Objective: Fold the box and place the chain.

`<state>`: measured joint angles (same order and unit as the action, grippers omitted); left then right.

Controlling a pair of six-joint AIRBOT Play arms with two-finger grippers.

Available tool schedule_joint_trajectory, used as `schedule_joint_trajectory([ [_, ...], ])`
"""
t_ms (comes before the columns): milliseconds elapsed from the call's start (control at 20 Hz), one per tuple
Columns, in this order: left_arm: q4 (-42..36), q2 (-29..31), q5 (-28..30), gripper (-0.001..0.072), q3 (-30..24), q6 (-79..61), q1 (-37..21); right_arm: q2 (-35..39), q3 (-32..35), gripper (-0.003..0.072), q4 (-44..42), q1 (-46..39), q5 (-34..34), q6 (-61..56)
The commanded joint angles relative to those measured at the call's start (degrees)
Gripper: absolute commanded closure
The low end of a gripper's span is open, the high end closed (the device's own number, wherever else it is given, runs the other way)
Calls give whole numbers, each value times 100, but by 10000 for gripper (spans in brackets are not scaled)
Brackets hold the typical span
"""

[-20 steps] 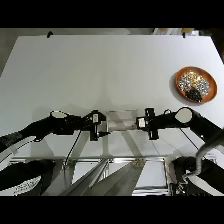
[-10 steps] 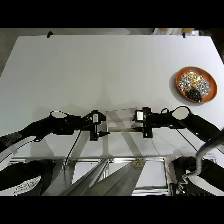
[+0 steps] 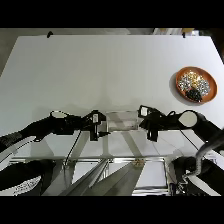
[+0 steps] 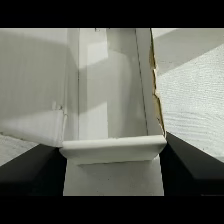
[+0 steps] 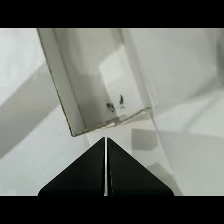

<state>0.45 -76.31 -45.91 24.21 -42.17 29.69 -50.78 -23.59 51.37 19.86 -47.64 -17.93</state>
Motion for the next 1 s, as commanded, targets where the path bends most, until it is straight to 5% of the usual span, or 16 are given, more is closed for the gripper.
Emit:
schedule_joint_trajectory([
  [0,2,4,2,507,-2,-2,2,492,2,670,332,-407,-26,-2229],
  [350,2,4,2,507,-2,-2,2,122,7,669,162,-2544,-107,-4207],
  [650,2,4,2,507,-2,-2,2,-1386,81,669,-761,-2057,-575,-4024],
  [800,2,4,2,507,-2,-2,2,-1552,173,669,-1845,-1718,-553,-3462],
  [950,2,4,2,507,-2,-2,2,-1545,173,669,-1777,-1624,-555,-3464],
])
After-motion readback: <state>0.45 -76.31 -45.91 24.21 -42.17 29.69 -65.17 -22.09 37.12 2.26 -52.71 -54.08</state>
